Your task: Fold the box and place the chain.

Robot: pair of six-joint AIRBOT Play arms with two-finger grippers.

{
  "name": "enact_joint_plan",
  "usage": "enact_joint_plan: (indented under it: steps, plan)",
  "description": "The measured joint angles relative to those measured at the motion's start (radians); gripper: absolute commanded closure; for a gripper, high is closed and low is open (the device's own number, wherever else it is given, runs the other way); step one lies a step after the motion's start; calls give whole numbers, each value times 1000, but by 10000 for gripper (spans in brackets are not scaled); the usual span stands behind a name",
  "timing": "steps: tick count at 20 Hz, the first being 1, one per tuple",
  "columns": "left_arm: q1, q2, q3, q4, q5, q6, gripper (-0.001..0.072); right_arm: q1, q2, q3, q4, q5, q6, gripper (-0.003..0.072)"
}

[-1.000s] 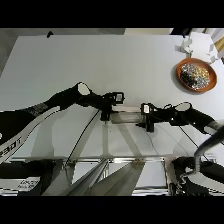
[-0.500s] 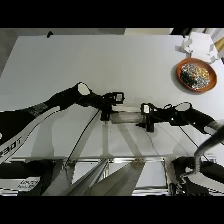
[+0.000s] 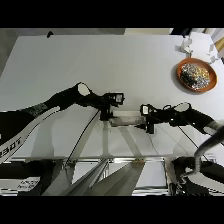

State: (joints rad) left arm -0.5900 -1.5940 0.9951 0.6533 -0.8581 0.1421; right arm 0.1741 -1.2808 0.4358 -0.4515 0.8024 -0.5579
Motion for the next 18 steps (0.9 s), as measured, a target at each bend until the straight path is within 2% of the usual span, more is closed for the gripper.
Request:
enact_joint_plan:
  steps: [5,10,11,14,18]
  plan:
    - [27,69,0,38,-34,-55,132,0,0,0,8,-9,8,275]
    - [70,150,0,202,-92,-219,138,0,0,0,6,-8,4,275]
    - [73,171,0,242,-108,-257,193,0,0,0,5,-8,3,275]
    - [66,236,-1,330,-181,-339,709,0,0,0,5,-7,3,275]
    - [6,312,0,370,-311,-394,706,0,0,0,4,-7,2,275]
